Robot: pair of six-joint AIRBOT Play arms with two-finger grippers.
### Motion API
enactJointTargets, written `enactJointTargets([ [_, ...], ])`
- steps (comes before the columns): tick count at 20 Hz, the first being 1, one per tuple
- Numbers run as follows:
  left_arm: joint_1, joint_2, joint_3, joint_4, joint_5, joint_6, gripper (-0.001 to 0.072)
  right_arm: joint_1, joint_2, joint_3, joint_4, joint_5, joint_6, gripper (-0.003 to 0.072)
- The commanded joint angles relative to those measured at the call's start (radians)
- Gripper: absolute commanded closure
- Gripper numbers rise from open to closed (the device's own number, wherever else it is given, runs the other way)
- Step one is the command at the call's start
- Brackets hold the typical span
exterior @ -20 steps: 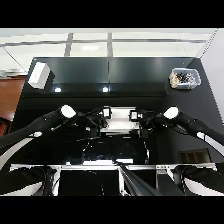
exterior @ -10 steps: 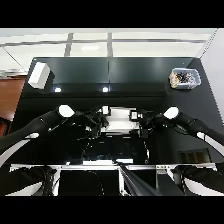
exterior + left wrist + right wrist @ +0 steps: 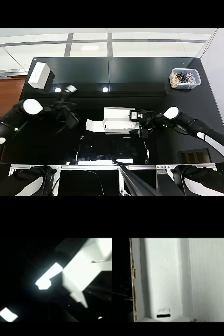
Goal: Fold the box and place the chain.
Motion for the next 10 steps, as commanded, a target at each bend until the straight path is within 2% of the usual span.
enactJointTargets([
  [1,0.166,-0.063,-0.040,-0.216,-0.123,-0.325,0.0687,0.001,0.000,0.000,0.000,0.000,0.000,0.0489],
  [2,0.180,-0.114,-0.045,-0.319,-0.164,-0.272,0.0688,0.001,0.000,0.000,0.000,0.000,0.000,0.0488],
  [3,0.180,-0.167,-0.045,-0.362,-0.177,-0.251,0.0688,0.001,0.000,0.000,0.000,0.000,0.000,0.0489],
  [5,0.158,-0.260,-0.044,-0.372,-0.161,-0.246,0.0689,0.001,0.000,0.000,0.000,0.000,0.000,0.0489],
  [7,0.103,-0.333,-0.040,-0.391,-0.144,-0.240,0.0689,0.001,0.000,0.000,0.000,0.000,0.000,0.0489],
  [10,-0.008,-0.370,-0.030,-0.464,-0.087,-0.189,0.0689,0.001,0.000,0.000,0.000,0.000,0.000,0.0488],
])
